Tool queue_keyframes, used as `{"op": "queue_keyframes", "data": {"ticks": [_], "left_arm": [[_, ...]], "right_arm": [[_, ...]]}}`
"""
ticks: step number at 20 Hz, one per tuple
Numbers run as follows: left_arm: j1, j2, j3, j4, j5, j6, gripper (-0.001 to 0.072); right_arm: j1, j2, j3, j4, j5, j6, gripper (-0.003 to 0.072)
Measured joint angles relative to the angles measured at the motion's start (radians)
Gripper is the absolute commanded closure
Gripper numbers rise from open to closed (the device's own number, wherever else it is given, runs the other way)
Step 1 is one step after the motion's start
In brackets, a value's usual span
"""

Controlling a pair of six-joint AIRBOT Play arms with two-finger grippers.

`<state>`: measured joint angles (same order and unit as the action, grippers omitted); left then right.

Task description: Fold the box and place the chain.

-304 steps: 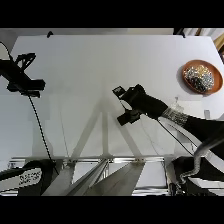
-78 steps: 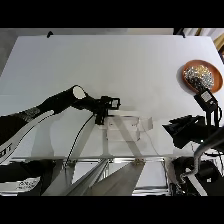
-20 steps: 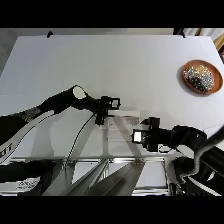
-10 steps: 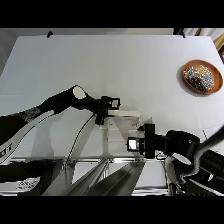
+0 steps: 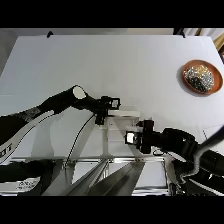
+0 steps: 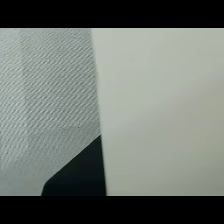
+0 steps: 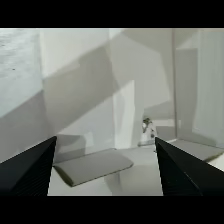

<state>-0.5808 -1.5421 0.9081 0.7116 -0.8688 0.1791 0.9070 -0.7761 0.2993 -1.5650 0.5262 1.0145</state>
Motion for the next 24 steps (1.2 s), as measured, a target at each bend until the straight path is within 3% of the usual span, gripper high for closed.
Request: {"op": "queue_keyframes", "data": {"ticks": [5,14,24], "left_arm": [[0.0,0.0,0.0,0.0,0.0,0.0,0.0699],[0.0,0.0,0.0,0.0,0.0,0.0,0.0699],[0.0,0.0,0.0,0.0,0.0,-0.001,0.0699]], "right_arm": [[0.001,0.008,0.0,-0.025,-0.015,0.022,-0.0006],[0.059,0.03,-0.019,-0.033,0.092,0.035,-0.0004],[-0.059,0.004,-0.023,-0.058,-0.005,0.033,-0.0004]]}}
